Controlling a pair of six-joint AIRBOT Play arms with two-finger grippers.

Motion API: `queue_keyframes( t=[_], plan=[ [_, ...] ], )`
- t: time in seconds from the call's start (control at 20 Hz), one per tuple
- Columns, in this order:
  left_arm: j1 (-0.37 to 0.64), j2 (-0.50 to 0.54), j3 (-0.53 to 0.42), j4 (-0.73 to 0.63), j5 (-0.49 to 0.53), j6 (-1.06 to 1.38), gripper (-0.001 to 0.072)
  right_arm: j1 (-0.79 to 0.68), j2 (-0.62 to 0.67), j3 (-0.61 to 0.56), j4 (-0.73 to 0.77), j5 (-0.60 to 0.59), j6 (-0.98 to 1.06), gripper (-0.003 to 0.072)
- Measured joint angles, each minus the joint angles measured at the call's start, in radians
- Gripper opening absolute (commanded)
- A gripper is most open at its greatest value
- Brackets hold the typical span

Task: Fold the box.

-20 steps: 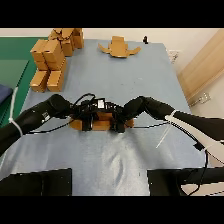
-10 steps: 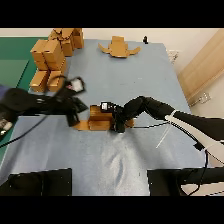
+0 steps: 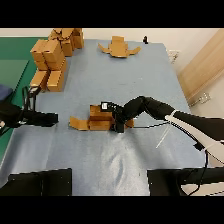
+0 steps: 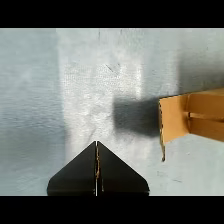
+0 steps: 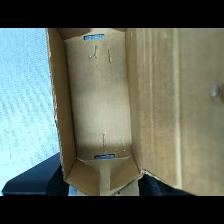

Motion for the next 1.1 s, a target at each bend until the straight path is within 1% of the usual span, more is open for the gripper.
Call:
queue_keyframes(
  t=[0.15,0.25,0.45,0.6,0.65,0.7,0.75,0.85,1.1],
  plan=[
    [-0.067,-0.113,0.005,-0.113,0.011,0.042,0.0014,0.000,0.000,0.000,0.000,0.000,0.002,0.0008],
    [-0.120,-0.166,0.015,-0.166,0.025,0.060,0.0014,0.000,0.000,0.000,0.000,-0.001,0.002,0.0008],
    [-0.204,-0.214,0.037,-0.269,0.040,0.117,0.0015,0.000,0.000,0.000,0.000,-0.001,0.002,0.0008],
    [-0.232,-0.225,0.064,-0.340,-0.011,0.207,0.0016,0.000,0.000,0.000,0.000,-0.002,0.002,0.0008],
    [-0.237,-0.227,0.072,-0.356,-0.031,0.234,0.0047,0.000,0.000,0.000,0.000,-0.002,0.002,0.0008],
    [-0.239,-0.229,0.081,-0.370,-0.050,0.258,0.0212,0.000,0.000,0.000,0.000,-0.002,0.002,0.0008],
    [-0.242,-0.229,0.087,-0.383,-0.064,0.281,0.0243,0.000,0.000,0.000,0.000,-0.002,0.002,0.0008],
    [-0.246,-0.231,0.095,-0.412,-0.088,0.322,0.0243,0.000,0.000,0.000,0.000,-0.002,0.002,0.0008],
    [-0.249,-0.232,0.101,-0.454,-0.101,0.379,0.0243,0.000,0.000,0.000,0.000,-0.002,0.002,0.0008]
  ],
)
